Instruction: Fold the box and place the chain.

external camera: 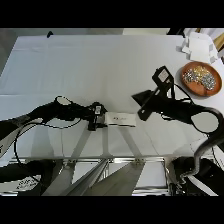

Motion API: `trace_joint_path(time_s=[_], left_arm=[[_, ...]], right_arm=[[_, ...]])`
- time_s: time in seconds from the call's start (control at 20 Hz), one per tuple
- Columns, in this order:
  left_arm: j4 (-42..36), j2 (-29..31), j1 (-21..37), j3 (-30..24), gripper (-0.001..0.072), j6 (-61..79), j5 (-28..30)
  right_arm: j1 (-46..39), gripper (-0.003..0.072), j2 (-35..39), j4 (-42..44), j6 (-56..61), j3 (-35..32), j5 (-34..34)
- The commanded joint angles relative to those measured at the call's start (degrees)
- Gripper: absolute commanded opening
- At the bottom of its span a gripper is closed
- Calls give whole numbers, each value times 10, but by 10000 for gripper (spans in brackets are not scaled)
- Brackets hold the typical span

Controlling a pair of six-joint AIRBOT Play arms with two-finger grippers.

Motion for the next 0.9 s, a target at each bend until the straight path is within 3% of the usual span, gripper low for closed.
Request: trace_joint_path(time_s=[0.0,0.2,0.4,0.5,0.55,0.6,0.65,0.75,0.85], left_arm=[[0,0,0,0,252,0,0],[0,0,0,0,252,0,0],[0,0,0,0,252,0,0],[0,0,0,0,252,0,0],[0,0,0,0,252,0,0],[0,0,0,0,252,0,0],[0,0,0,0,252,0,0],[0,0,0,0,252,0,0],[0,0,0,0,252,0,0]], right_arm=[[-84,11,-5,-165,76,6,186],[-118,11,-33,-137,18,1,212],[-118,12,-71,73,-209,-23,195],[-118,24,-82,114,-282,-31,202],[-116,161,-83,113,-300,-31,202],[-112,508,-83,113,-337,-31,190],[-108,705,-83,107,-379,-31,164],[-107,720,-85,73,-426,-31,139],[-105,720,-95,74,-433,-33,174]])
